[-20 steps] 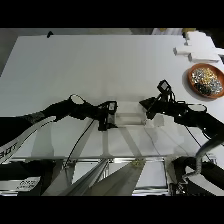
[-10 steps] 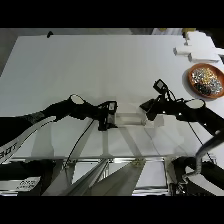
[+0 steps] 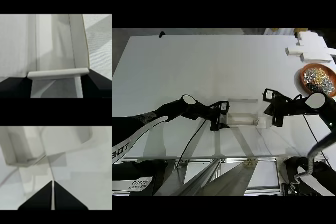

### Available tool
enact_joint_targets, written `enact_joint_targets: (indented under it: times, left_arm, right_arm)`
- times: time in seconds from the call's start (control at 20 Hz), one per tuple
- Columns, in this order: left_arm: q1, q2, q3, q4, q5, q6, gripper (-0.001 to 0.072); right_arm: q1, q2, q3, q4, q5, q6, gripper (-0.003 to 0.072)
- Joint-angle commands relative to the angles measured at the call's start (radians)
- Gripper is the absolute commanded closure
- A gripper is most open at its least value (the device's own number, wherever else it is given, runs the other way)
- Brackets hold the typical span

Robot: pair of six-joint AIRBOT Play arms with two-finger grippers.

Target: Fold the box and place the chain.

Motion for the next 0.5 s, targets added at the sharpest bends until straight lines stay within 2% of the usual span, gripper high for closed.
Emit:
enact_joint_targets:
  times: [0.0, 0.05, 0.15, 0.3, 0.45]
  left_arm:
    - [0.0, 0.0, 0.0, 0.0, 0.0, 0.0, 0.0677]
    - [0.0, 0.0, 0.0, 0.0, 0.0, 0.0, 0.0677]
    - [0.0, 0.0, 0.0, 0.0, 0.0, 0.0, 0.0677]
    - [0.0, 0.0, 0.0, 0.0, 0.0, 0.0, 0.0677]
    - [0.0, 0.0, 0.0, 0.0, 0.0, 0.0, 0.0677]
  right_arm:
    - [0.0, -0.043, 0.005, -0.042, 0.063, -0.226, 0.0362]
    - [0.0, -0.065, 0.005, -0.01, 0.066, -0.28, 0.038]
    - [0.0, -0.093, 0.004, 0.053, 0.068, -0.332, 0.0553]
    - [0.0, -0.11, -0.023, 0.171, 0.064, -0.406, 0.0579]
    - [0.0, -0.11, -0.071, 0.21, 0.01, -0.447, 0.06]
